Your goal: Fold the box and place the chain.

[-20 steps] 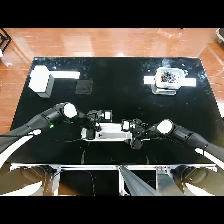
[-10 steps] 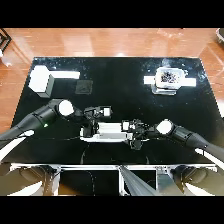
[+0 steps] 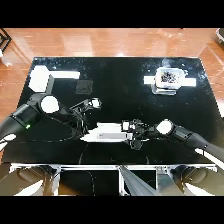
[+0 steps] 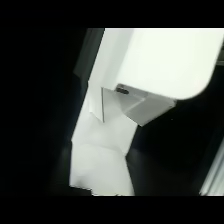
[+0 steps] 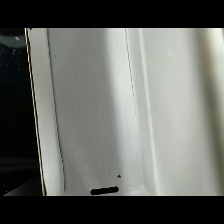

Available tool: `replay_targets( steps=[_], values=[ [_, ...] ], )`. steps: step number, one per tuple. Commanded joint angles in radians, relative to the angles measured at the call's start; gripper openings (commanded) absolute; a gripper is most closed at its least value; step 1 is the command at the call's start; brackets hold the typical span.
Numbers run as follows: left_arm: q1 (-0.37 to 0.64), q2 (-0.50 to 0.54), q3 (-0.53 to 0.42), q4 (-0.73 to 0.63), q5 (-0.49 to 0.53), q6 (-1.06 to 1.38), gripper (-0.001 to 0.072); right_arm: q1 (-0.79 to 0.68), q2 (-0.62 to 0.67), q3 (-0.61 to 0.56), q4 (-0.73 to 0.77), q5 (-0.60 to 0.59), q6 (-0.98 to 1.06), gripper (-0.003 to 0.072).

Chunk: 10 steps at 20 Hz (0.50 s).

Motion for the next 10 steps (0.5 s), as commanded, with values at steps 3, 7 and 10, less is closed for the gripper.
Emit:
replay_targets(
  steps=[3,7,10],
  values=[
    [0.005,0.014,-0.003,-0.198,-0.212,-0.021,0.0022,0.000,-0.001,0.000,0.000,0.000,0.000,0.0296],
    [-0.044,0.023,-0.051,-0.470,0.053,0.066,0.0021,0.000,-0.001,0.000,0.000,0.000,0.000,0.0296],
    [-0.099,0.023,-0.075,-0.476,0.359,0.063,0.0022,0.000,-0.001,0.000,0.000,0.000,0.000,0.0296]
  ],
)
